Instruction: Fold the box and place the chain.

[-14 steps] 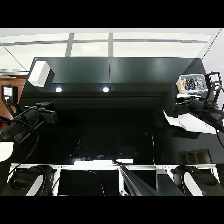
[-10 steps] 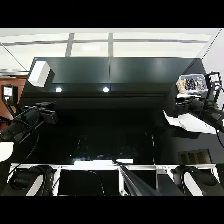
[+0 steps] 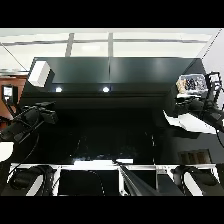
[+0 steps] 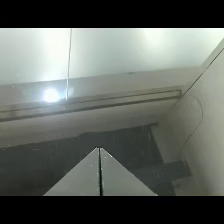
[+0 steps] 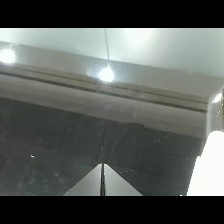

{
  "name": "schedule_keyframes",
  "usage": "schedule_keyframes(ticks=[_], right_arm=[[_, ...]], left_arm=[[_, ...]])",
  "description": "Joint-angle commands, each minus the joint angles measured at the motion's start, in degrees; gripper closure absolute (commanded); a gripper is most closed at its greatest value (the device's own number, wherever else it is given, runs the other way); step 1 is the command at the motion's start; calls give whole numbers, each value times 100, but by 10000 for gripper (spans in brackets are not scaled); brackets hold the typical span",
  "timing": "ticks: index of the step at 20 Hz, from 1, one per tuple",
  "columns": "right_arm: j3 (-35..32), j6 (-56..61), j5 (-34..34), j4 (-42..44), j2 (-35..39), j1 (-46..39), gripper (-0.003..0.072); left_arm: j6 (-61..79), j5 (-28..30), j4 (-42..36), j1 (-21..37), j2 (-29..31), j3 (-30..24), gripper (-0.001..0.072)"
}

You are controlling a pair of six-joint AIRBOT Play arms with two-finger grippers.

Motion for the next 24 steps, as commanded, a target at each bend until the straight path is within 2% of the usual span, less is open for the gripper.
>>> schedule_keyframes(ticks=[1, 5, 6, 7, 8, 11, 12, 13, 14, 17, 20, 23, 24], right_arm=[[-2, 2, -24, 142, 4, 4, 671], [-2, 28, -269, 767, -4, 0, 669], [-2, 216, -466, 678, -11, -50, 498], [-2, 656, -704, 494, -50, -144, 127], [0, 1010, -887, 219, -101, -269, -34], [136, 1744, -1281, -1143, -444, -1078, -34], [345, 2031, -1237, -1655, -697, -1547, -34], [634, 2205, -1078, -2074, -1008, -2044, -34], [942, 2236, -852, -2413, -1333, -2516, -34], [2063, 2527, 348, -3071, -2474, -3877, -34], [3123, 2592, 2050, -3193, -3633, -4671, -34], [4072, 866, 4186, -2509, -4725, -4830, -34], [4234, 732, 4437, -2352, -4935, -4800, -34]], left_arm=[[2, 0, 2, -2, 7, -2, 679], [4, 179, 0, -2, 4, -2, 679], [2, 422, 2, 2, 0, -2, 679], [2, 605, 2, 0, 2, -2, 679], [2, 752, 0, 0, 0, -2, 679], [-2, 1128, -214, -2, 0, -2, 670], [-2, 1191, -214, -2, -2, -2, 501], [-7, 1196, -214, -2, -2, -2, 114], [-55, 1154, -275, -2, -4, -2, 4], [-48, 946, -341, -2, -74, -2, 5], [-50, 649, -343, -2, -269, -2, 5], [-50, 566, -345, -4, -518, -2, 5], [-50, 568, -345, -2, -588, -2, 5]])
